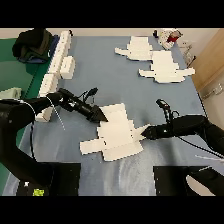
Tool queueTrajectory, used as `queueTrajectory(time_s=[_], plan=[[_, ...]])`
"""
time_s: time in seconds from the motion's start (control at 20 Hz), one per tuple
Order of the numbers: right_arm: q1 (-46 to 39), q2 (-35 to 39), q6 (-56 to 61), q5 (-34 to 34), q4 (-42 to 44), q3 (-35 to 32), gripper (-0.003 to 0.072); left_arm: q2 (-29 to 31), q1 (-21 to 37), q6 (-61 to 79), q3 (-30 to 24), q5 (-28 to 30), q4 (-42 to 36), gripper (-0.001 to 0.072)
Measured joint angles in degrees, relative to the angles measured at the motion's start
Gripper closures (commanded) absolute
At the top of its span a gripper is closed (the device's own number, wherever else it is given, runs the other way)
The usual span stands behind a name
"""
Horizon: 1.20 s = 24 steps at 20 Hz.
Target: Fold the box.
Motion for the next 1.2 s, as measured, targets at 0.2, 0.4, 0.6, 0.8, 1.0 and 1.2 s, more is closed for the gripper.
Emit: queueTrajectory(time_s=[0.2,0.4,0.6,0.8,1.0,1.2], plan=[[0.0,0.0,0.0,0.0,0.0,0.0,0.0680,0.0,-0.4,0.9,0.6,0.7,0.5,0.0695],[0.0,0.0,0.0,0.0,-0.7,0.1,0.0483,0.0,-0.8,1.7,1.7,1.2,0.6,0.0696],[0.0,0.0,1.9,0.1,-9.6,2.4,0.0482,0.2,-1.0,5.5,4.0,0.0,0.3,0.0700],[-0.9,0.0,14.4,0.3,-26.9,7.7,0.0196,3.0,-2.9,17.3,6.4,0.8,-0.3,0.0702],[-1.6,0.0,26.9,0.4,-38.2,13.7,0.0196,8.5,-7.0,31.2,6.6,5.0,1.2,0.0703],[-1.8,0.0,35.1,1.2,-41.9,17.5,0.0197,17.0,-10.9,41.1,1.2,13.0,3.4,0.0704]])
